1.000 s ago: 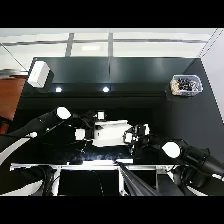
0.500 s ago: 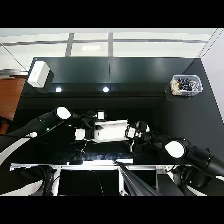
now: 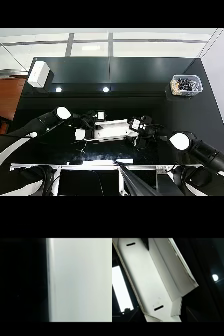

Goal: Fold the box and place the chain.

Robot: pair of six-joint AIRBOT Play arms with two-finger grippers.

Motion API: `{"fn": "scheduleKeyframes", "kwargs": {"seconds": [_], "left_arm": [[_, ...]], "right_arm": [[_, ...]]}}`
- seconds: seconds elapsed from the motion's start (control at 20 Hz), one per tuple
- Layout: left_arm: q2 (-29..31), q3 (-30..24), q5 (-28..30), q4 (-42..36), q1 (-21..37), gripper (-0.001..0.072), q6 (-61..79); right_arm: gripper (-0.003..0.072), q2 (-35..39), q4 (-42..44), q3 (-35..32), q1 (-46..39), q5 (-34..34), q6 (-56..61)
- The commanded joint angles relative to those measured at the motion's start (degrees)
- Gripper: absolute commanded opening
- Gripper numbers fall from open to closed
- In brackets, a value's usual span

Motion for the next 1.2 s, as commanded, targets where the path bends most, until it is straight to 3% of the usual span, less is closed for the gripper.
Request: {"fn": "scheduleKeyframes", "kwargs": {"seconds": [0.0, 0.2, 0.6, 0.75, 1.15], "left_arm": [[-0.02, 0.0, -0.02, 0.02, 0.0, 0.0033, 0.0], [-0.02, 0.0, -0.02, 0.02, 0.0, 0.0033, 0.0], [-0.02, 0.0, 0.0, 0.0, 0.0, 0.0033, -0.02], [-0.02, 0.0, 0.04, -0.07, 0.0, 0.0033, -0.04], [-0.02, 0.02, 0.07, -0.17, 0.0, 0.0033, -0.07]], "right_arm": [[0.072, 0.0, -0.57, 0.22, -0.63, -2.78, -3.17], [0.0719, -2.56, -0.37, 1.55, -0.63, -2.29, -3.87], [0.0717, -6.6, 0.59, 5.79, -0.98, 6.73, -5.81], [0.071, -6.71, 5.51, 5.88, -4.57, 12.61, -7.15], [0.071, -10.95, 13.4, 7.67, -10.05, 14.45, -17.14]]}}
